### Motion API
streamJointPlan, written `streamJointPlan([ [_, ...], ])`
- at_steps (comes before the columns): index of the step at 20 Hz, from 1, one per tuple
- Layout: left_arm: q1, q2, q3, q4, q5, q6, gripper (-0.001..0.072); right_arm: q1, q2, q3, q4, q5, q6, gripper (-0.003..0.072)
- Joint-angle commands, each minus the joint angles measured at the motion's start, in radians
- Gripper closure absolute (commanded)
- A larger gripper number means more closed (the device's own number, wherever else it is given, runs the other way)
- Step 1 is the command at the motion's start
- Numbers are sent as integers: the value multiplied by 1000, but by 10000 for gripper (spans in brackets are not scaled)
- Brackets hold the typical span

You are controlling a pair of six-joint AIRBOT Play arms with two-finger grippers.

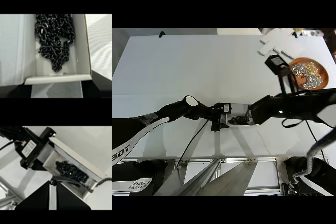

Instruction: Fold the box and place the chain.

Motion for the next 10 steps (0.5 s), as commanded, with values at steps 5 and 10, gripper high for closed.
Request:
streamJointPlan([
  [5, 0, 1, 0, 0, 0, 0, 374, 19, -244, -50, 0, -29, -2, 669],
  [10, 0, 1, 0, 0, 0, 0, 374, 19, -283, -80, 9, -88, -6, 666],
])
